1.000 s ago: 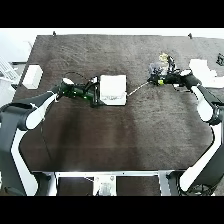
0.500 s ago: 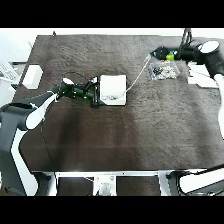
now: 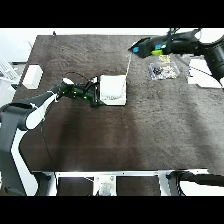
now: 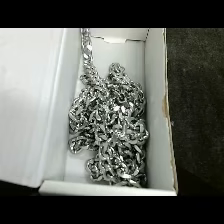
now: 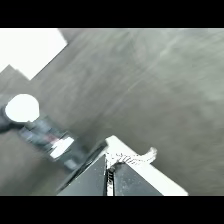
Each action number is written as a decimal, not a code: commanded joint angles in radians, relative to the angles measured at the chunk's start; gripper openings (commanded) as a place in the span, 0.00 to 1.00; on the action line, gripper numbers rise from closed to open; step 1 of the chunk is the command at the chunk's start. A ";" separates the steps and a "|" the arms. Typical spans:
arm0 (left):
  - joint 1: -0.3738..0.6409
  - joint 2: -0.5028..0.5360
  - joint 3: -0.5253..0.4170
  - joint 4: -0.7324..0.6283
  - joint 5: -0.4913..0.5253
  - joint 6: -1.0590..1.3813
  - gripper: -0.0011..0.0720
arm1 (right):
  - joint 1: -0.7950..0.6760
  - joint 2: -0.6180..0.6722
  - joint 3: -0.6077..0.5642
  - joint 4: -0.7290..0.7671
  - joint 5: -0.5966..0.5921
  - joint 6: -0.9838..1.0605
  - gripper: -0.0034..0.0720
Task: Fold the box and place the chain.
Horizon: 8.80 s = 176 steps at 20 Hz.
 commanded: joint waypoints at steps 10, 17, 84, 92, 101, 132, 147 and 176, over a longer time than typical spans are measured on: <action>0.000 0.000 0.000 0.000 0.000 0.000 0.58 | 0.199 -0.134 -0.463 -0.008 -0.420 -0.013 0.05; 0.000 0.000 0.000 0.000 0.000 0.000 0.58 | 0.204 -0.169 -0.443 0.006 -0.416 -0.032 0.54; 0.000 0.000 0.000 0.000 0.000 0.001 0.58 | -0.039 -0.419 -0.034 0.193 0.240 -0.944 0.81; 0.000 0.000 0.000 0.000 0.002 0.001 0.58 | -0.039 -0.362 -0.198 0.217 0.188 -0.982 0.81; 0.000 0.000 0.000 0.000 0.006 0.000 0.58 | -0.034 -0.363 -0.232 0.309 0.129 -1.106 0.81; 0.000 0.000 0.000 0.000 0.007 0.000 0.58 | -0.020 -0.394 -0.225 0.310 0.096 -1.263 0.81; 0.000 0.000 0.000 0.000 0.007 0.000 0.58 | -0.020 -0.393 -0.175 0.341 0.127 -1.262 0.44; 0.000 0.000 0.000 0.000 0.006 0.000 0.58 | 0.002 -0.393 -0.224 0.314 0.064 -1.259 0.33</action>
